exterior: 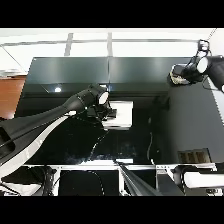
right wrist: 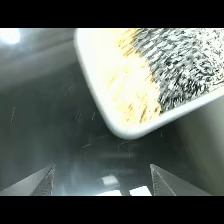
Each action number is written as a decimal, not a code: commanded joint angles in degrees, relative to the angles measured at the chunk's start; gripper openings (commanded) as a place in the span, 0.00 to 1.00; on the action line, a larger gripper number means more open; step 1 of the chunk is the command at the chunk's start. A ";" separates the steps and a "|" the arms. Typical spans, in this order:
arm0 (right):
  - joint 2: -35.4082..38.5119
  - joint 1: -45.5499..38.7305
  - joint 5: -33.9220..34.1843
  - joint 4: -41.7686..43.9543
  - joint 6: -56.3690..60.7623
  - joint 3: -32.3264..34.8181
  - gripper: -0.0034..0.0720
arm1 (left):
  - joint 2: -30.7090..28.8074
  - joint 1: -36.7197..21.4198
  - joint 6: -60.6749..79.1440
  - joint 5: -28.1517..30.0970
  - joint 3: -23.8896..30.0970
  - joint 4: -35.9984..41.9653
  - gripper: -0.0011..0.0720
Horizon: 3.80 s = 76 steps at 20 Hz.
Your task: Fold the box and place the chain.
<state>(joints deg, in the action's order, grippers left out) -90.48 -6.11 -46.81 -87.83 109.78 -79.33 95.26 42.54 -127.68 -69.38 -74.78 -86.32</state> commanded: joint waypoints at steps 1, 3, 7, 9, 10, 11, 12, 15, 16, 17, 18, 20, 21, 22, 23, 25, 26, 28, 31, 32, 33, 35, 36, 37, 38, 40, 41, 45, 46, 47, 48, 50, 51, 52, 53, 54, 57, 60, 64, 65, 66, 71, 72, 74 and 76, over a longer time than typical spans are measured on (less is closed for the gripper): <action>-14.10 -8.61 -5.09 21.64 2.67 -16.28 0.97 | 0.02 -0.04 0.00 -0.07 -0.02 -0.02 0.05; -19.85 -9.81 -7.39 26.01 3.67 -24.37 0.97 | 0.02 -0.04 0.00 -0.07 -0.02 -0.02 0.05; -25.53 -9.94 -9.49 26.32 7.78 -30.34 0.85 | 0.02 -0.04 0.00 -0.13 -0.02 0.02 0.05; -26.60 -10.03 -11.41 25.75 8.50 -30.42 0.85 | 0.02 -0.04 0.00 -0.13 -0.02 0.02 0.05; -26.71 -10.08 -11.91 25.00 8.52 -30.42 0.85 | 0.02 -0.04 0.00 -0.17 -0.02 0.02 0.05; -26.69 -10.10 -12.07 24.48 8.52 -30.45 0.85 | 0.02 -0.04 0.00 -0.22 -0.02 0.02 0.05; -26.69 -10.19 -12.61 24.57 8.50 -30.58 0.85 | 0.02 -0.04 0.00 -0.33 -0.02 0.02 0.05; -26.69 -10.19 -14.69 24.59 8.22 -30.60 0.84 | 0.02 -0.04 0.00 -0.33 -0.02 0.02 0.05; -26.64 -10.19 -15.19 24.79 7.96 -30.60 0.84 | 0.02 -0.04 0.00 -0.33 -0.02 0.02 0.05; -26.49 -10.21 -15.65 24.74 7.43 -30.77 0.84 | 0.02 -0.04 0.00 -0.31 -0.02 0.02 0.05; -26.43 -10.21 -16.24 24.50 6.73 -31.45 0.84 | 0.02 -0.04 0.00 -0.31 -0.02 0.02 0.05; -26.40 -10.21 -18.38 23.74 5.14 -33.99 0.84 | 0.02 -0.04 0.00 -0.26 -0.02 0.02 0.05; -26.38 -10.21 -19.91 22.67 5.03 -35.36 0.84 | 0.02 -0.04 0.00 -0.20 -0.02 0.02 0.05; -26.38 -10.21 -21.20 21.42 5.05 -36.39 0.84 | 0.02 -0.04 0.00 -0.20 -0.02 0.02 0.05; -26.32 -10.21 -21.84 20.63 5.05 -36.68 0.84 | 0.02 -0.04 0.00 -0.20 -0.02 0.02 0.05; -26.64 -10.12 -22.64 20.13 5.05 -36.65 0.84 | 0.02 -0.04 0.00 -0.17 -0.02 0.00 0.05; -26.97 -9.99 -22.69 20.11 5.05 -36.65 0.79 | 0.02 -0.04 0.00 -0.13 -0.02 0.00 0.05; -27.52 -9.84 -21.59 20.20 5.07 -36.65 0.68 | 0.02 -0.04 0.00 -0.13 -0.02 0.00 0.05; -28.37 -9.73 -19.52 20.20 5.60 -36.65 0.68 | 0.02 -0.04 0.00 -0.13 -0.02 0.00 0.05; -28.76 -9.73 -19.37 20.24 5.75 -36.65 0.68 | 0.02 -0.04 0.00 -0.13 -0.02 0.00 0.05; -29.20 -9.70 -19.39 20.24 5.75 -36.65 0.68 | 0.02 -0.04 0.00 -0.09 -0.02 0.00 0.05; -30.23 -9.44 -19.50 20.33 5.75 -36.65 0.68 | 0.02 -0.04 0.00 -0.09 -0.02 0.00 0.05; -30.69 -9.11 -19.47 20.33 5.75 -36.65 0.68 | 0.02 -0.04 0.00 -0.09 -0.02 0.02 0.05; -31.06 -8.74 -19.47 20.31 5.70 -36.65 0.68 | 0.02 -0.04 0.00 -0.07 -0.02 0.00 0.05; -31.21 -8.46 -19.39 20.24 5.66 -36.65 0.67 | 0.02 -0.04 0.00 -0.07 -0.02 0.00 0.05; -30.51 -8.37 -18.91 20.24 3.28 -36.70 0.07 | 0.02 -0.04 0.00 -0.07 -0.02 0.02 0.05; -29.81 -8.48 -18.95 20.22 1.95 -36.83 0.06 | 0.02 -0.04 0.00 -0.07 -0.02 0.02 0.05; -23.28 -8.90 -19.15 18.73 -2.80 -36.85 0.06 | 0.02 -0.04 0.00 -0.09 -0.02 0.02 0.05; -20.90 -8.92 -19.43 18.03 -4.37 -36.83 0.06 | 0.02 -0.04 -0.02 -0.07 -0.02 0.04 0.05; -18.51 -8.92 -19.87 17.35 -6.12 -36.85 0.06 | 0.02 -0.04 0.00 -0.09 -0.02 0.02 0.05; -15.91 -8.90 -20.33 17.18 -8.20 -36.83 0.06 | 0.02 -0.04 0.00 -0.09 -0.02 0.02 0.05; -11.19 -8.90 -20.63 17.27 -10.97 -36.83 0.06 | 0.02 -0.04 0.00 -0.09 -0.02 0.02 0.05; -9.01 -8.90 -20.59 17.29 -12.02 -36.83 0.06 | 0.02 -0.04 0.00 -0.09 -0.02 0.02 0.05; -6.75 -8.90 -20.24 17.29 -13.18 -36.85 0.06 | 0.02 -0.04 0.00 -0.09 -0.02 0.02 0.05; -4.59 -8.90 -19.69 17.29 -14.16 -36.83 0.06 | 0.02 -0.04 0.00 -0.09 -0.02 0.02 0.05; -2.56 -8.90 -19.10 17.31 -15.23 -36.83 0.06 | 0.02 -0.04 0.00 -0.09 -0.02 0.02 0.05; 4.15 -8.87 -20.48 18.75 -19.32 -36.83 0.06 | 0.02 -0.04 0.00 -0.13 -0.02 0.02 0.05; 10.38 -8.22 -25.05 23.02 -26.88 -36.83 0.06 | 0.02 -0.04 -0.02 -0.13 -0.02 0.02 0.05; 18.53 -5.62 -28.65 25.24 -29.68 -36.81 0.06 | 0.02 -0.04 0.00 -0.13 -0.02 0.04 0.05; 20.35 -4.96 -29.92 27.19 -30.23 -36.81 0.06 | 0.02 -0.04 0.00 -0.13 -0.02 0.04 0.05; 21.86 -4.39 -31.23 29.31 -30.84 -36.81 0.06 | 0.02 -0.04 0.00 -0.13 -0.02 0.02 0.05; 25.57 -0.92 -40.28 36.57 -33.20 -36.61 0.06 | 0.02 -0.04 0.00 -0.11 -0.02 0.02 0.05; 25.83 0.52 -42.10 37.46 -34.99 -34.95 0.06 | 0.02 -0.04 0.00 -0.13 -0.02 0.02 0.05; 26.47 3.54 -44.33 39.71 -37.46 -29.99 0.06 | 0.02 -0.04 0.00 -0.15 -0.02 0.02 0.05; 26.45 7.08 -46.60 44.41 -39.45 -23.91 0.06 | 0.02 -0.04 0.00 -0.15 -0.02 0.02 0.05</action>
<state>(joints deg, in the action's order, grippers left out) -64.71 -3.11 -88.49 -49.69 74.06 -109.32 95.26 42.54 -127.70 -69.54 -74.78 -86.28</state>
